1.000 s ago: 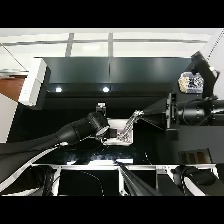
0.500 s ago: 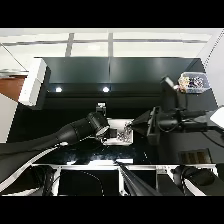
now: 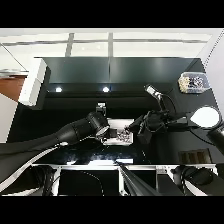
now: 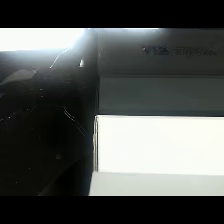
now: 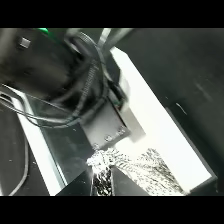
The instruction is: Fold the box and place the chain.
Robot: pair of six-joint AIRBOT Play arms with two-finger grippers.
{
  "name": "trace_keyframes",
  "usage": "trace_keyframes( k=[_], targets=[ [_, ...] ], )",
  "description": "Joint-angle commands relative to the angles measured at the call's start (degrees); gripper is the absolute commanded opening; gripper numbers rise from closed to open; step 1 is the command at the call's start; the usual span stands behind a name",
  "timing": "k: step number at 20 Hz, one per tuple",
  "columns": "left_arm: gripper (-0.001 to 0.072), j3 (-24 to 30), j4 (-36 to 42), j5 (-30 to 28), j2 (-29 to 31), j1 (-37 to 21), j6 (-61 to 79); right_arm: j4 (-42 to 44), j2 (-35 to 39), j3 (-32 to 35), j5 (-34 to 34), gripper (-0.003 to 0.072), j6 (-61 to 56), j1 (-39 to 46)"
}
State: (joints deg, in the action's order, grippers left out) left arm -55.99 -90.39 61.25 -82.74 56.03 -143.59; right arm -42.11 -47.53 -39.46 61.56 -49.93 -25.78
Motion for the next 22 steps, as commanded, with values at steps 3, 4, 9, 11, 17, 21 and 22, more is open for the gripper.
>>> trace_keyframes(
  k=[3, 4, 9, 11, 17, 21, 22],
  targets=[
    [0.003, 0.0, 0.0, 0.0, 0.0, 0.0, 0.0, -2.5, -3.0, 0.0, -1.4, 0.0042, -4.3, -0.2],
    [0.0029, 0.0, 0.0, 0.0, 0.0, 0.0, 0.0, -2.5, -3.5, 0.0, -1.4, 0.016, -4.6, -0.2],
    [0.003, 0.0, 0.0, 0.0, 0.0, 0.0, 0.0, -5.0, -3.1, -2.2, 5.6, 0.0687, -5.4, 3.0],
    [0.003, 0.0, 0.0, -0.2, 0.0, 0.0, 0.0, -8.3, -1.9, -3.9, 11.5, 0.0686, -5.4, 7.2],
    [0.0029, 0.0, 0.0, -0.2, 0.0, 0.0, 0.0, -20.8, 3.7, -4.9, 13.4, 0.0687, -7.0, 25.3],
    [0.003, 0.0, 0.0, -0.1, 0.0, 0.0, 0.0, -20.3, 3.7, -1.5, 5.9, 0.0687, -9.7, 33.3],
    [0.003, 0.0, 0.0, 0.4, 0.0, 0.0, 0.0, -19.9, 3.7, 0.1, 4.4, 0.0687, -9.7, 33.6]
  ],
)
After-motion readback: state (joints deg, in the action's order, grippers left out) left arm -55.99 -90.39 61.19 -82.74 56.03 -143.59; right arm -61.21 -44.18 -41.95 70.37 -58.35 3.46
